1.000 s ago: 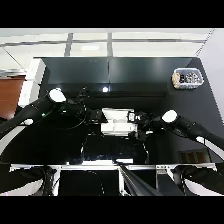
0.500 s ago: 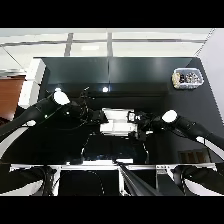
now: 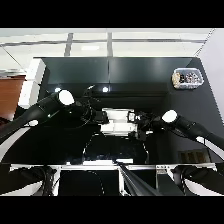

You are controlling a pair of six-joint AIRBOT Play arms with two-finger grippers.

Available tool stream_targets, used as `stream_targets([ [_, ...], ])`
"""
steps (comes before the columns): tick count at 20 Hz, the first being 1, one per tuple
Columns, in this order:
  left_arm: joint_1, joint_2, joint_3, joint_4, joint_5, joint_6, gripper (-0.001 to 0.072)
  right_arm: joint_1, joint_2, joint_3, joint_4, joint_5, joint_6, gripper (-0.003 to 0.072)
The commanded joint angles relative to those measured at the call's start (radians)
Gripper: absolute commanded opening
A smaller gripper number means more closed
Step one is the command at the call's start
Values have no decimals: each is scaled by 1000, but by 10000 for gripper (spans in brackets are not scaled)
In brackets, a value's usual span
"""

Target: Fold the box and place the chain.

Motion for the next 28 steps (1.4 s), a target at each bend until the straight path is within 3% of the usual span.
stream_targets([
  [1, -45, 1, 47, 90, -15, -106, 494, 0, 0, -1, 0, 0, 0, 3],
  [15, -135, 0, 49, 333, 16, -353, 494, 0, 0, -1, 0, 0, 0, 3],
  [28, -144, -7, 50, 334, 23, -395, 494, 0, 0, -1, 0, 0, 0, 3],
])
